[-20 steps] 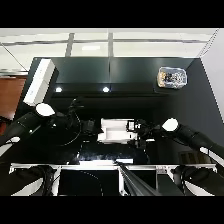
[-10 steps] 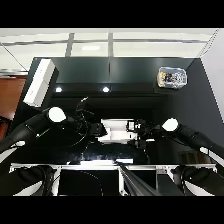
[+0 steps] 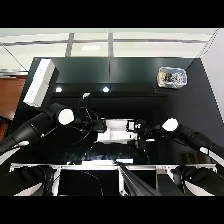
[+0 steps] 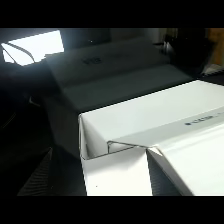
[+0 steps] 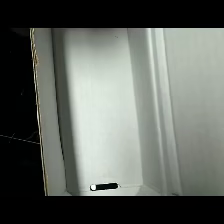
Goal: Fold the box and place the chain.
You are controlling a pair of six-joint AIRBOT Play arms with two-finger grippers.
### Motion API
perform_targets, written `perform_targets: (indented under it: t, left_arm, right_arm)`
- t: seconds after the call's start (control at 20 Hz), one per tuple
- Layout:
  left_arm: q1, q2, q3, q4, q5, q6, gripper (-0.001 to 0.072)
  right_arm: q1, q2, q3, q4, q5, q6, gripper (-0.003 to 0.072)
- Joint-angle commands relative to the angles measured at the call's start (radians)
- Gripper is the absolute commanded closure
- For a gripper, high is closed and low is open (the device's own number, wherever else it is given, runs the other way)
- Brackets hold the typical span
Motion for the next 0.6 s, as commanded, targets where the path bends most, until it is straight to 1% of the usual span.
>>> perform_targets:
  t: [0.0,0.35,0.55]
  left_arm:
    - [-0.010,-0.003,0.011,0.030,-0.032,-0.036,0.0023]
    - [-0.049,-0.003,0.011,0.025,-0.022,-0.036,0.0023]
    - [-0.061,-0.026,0.011,0.023,-0.011,-0.042,0.0023]
  right_arm:
    - [0.000,0.000,0.000,0.000,0.000,0.000,0.0273]
    - [0.000,0.000,0.000,0.000,0.000,0.000,0.0273]
    - [0.000,0.000,0.000,0.000,0.000,0.000,0.0273]
